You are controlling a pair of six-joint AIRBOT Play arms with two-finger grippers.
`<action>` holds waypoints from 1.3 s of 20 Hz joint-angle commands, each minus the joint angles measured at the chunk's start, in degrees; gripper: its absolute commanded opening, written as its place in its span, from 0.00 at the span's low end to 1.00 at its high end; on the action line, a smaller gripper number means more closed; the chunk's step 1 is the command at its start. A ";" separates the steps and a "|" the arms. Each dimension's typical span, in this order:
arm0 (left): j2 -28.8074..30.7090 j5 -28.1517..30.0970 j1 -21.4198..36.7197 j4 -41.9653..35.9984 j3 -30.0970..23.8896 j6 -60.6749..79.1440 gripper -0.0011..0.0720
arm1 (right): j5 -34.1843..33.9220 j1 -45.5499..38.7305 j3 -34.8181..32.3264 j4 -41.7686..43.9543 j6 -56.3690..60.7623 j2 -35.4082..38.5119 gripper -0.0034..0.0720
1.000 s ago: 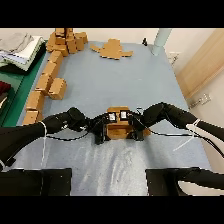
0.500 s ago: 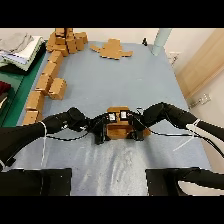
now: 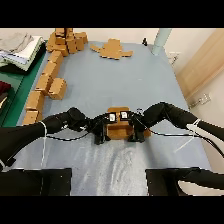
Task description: Fold the box.
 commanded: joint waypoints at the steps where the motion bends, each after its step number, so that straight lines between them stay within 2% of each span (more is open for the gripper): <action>1: -0.02 0.33 0.02 -0.20 0.02 -0.37 0.73 | -2.89 -0.28 0.02 -4.74 5.18 2.56 1.00; 5: -0.02 0.33 0.02 -0.20 0.02 -0.37 0.73 | -2.54 -3.21 0.09 -11.21 14.38 9.99 1.00; 8: -0.02 0.33 0.02 -0.20 0.02 -0.37 0.73 | -2.16 -5.31 0.09 -11.56 15.58 13.70 1.00; 11: -0.02 0.31 0.02 -0.20 0.02 -0.37 0.73 | -3.56 -5.68 0.07 -10.49 23.85 16.09 1.00; 18: -0.02 0.31 0.02 -0.20 0.02 -0.37 0.73 | -11.78 -5.66 -0.44 -1.05 73.48 18.12 1.00; 22: -0.02 0.33 0.02 -0.20 0.02 -0.37 0.73 | -8.76 -5.55 -0.50 2.23 79.36 17.77 0.98; 23: -0.02 0.33 0.02 -0.20 0.02 -0.37 0.73 | -8.11 -5.55 -0.39 4.90 80.11 17.42 0.69; 24: -0.02 0.31 0.02 -0.20 0.02 -0.37 0.73 | -6.93 -5.55 -0.37 9.38 79.21 17.00 0.14; 25: -0.02 0.31 0.02 -0.20 0.02 -0.37 0.73 | -5.01 -5.55 -0.28 14.64 76.91 16.37 0.05; 26: -0.02 0.33 0.02 -0.20 0.02 -0.37 0.73 | -3.56 -5.55 0.42 18.01 74.69 15.52 0.05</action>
